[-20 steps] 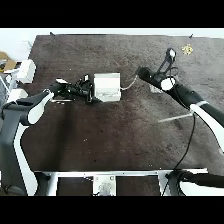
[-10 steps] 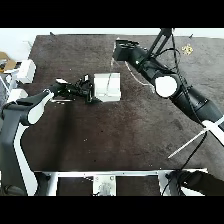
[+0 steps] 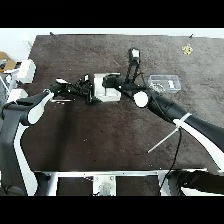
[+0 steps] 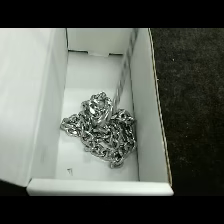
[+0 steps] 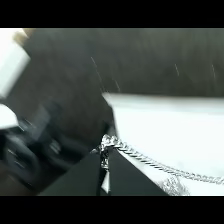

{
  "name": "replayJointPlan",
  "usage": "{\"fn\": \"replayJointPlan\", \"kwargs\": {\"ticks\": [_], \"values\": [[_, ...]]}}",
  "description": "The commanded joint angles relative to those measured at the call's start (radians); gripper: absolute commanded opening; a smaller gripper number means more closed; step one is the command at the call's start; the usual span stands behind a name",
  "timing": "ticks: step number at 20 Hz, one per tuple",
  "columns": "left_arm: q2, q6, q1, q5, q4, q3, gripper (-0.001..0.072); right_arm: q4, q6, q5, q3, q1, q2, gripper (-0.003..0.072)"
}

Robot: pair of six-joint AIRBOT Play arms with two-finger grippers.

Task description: Fold the box and place the chain.

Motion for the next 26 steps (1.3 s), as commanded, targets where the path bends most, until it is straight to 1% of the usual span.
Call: {"fn": "replayJointPlan", "kwargs": {"ticks": [1,2,3,5,8,9,10,12,15,16,17,19,23,26], "values": [[0.000,0.000,-0.001,0.000,0.000,0.000,0.0275,-0.016,0.017,0.053,-0.031,-0.031,-0.038,0.0373],[0.000,0.000,-0.001,0.000,0.000,0.000,0.0275,-0.048,0.015,0.075,-0.031,-0.045,-0.027,0.0360],[0.000,0.000,-0.001,0.000,0.000,0.000,0.0275,-0.082,0.015,0.101,-0.031,-0.063,-0.008,0.0252],[0.000,0.000,-0.001,0.000,0.000,0.000,0.0275,-0.158,0.016,0.183,-0.031,-0.122,0.045,0.0268],[0.000,0.000,-0.001,0.000,0.000,0.000,0.0275,-0.177,0.016,0.341,-0.033,-0.267,0.083,0.0269],[0.000,0.000,-0.001,0.000,0.000,0.000,0.0275,-0.175,0.018,0.370,-0.044,-0.326,0.083,0.0294],[0.000,0.000,-0.001,0.000,0.000,0.000,0.0275,-0.175,0.020,0.367,-0.066,-0.377,0.083,0.0372],[0.000,0.000,-0.001,0.000,0.000,0.000,0.0275,-0.166,0.059,0.322,-0.126,-0.478,0.074,0.0367],[0.000,0.000,-0.001,0.000,0.000,0.000,0.0275,-0.129,0.079,0.276,-0.161,-0.550,0.005,0.0365],[0.000,0.000,-0.001,0.000,0.000,0.000,0.0275,-0.102,0.078,0.256,-0.161,-0.552,-0.026,0.0365],[0.000,0.000,-0.001,0.000,0.000,0.000,0.0275,-0.066,0.073,0.238,-0.161,-0.546,-0.052,0.0309],[0.000,0.000,-0.001,0.000,0.000,0.000,0.0275,-0.040,0.071,0.166,-0.158,-0.522,-0.092,0.0307],[0.000,0.000,-0.001,0.000,0.000,0.000,0.0275,0.029,0.071,0.071,-0.126,-0.501,-0.167,0.0307],[0.000,0.000,-0.001,0.000,0.000,0.000,0.0275,0.059,0.071,0.053,-0.077,-0.500,-0.230,0.0306]]}}
